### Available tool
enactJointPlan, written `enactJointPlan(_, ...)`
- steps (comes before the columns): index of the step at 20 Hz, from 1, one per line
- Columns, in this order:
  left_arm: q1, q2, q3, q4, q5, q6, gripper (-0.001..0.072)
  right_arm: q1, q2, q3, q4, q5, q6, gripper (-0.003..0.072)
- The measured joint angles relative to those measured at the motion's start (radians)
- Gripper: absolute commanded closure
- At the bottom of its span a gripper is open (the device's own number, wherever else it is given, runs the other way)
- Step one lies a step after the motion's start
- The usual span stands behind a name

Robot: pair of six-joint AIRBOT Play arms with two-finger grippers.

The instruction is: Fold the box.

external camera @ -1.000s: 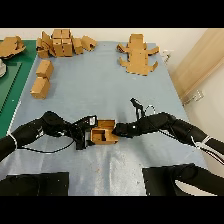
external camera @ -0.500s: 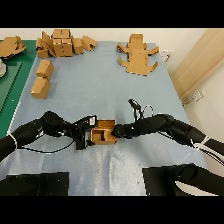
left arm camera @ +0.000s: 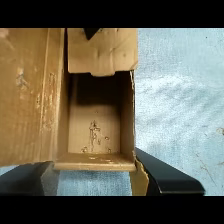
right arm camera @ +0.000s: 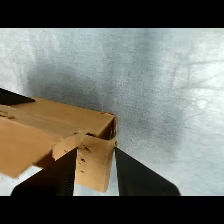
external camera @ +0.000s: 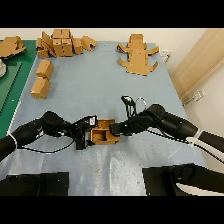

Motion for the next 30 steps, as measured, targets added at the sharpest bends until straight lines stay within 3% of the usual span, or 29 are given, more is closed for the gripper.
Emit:
enactJointPlan(9, 0.000, 0.000, 0.000, 0.000, 0.000, 0.000, 0.0190, 0.103, -0.140, 0.156, -0.120, -0.122, 0.151, 0.0285)
enactJointPlan(30, 0.000, 0.000, 0.000, 0.000, -0.003, 0.000, 0.0190, 0.149, -0.267, 0.237, -0.174, -0.311, 0.351, 0.0286)
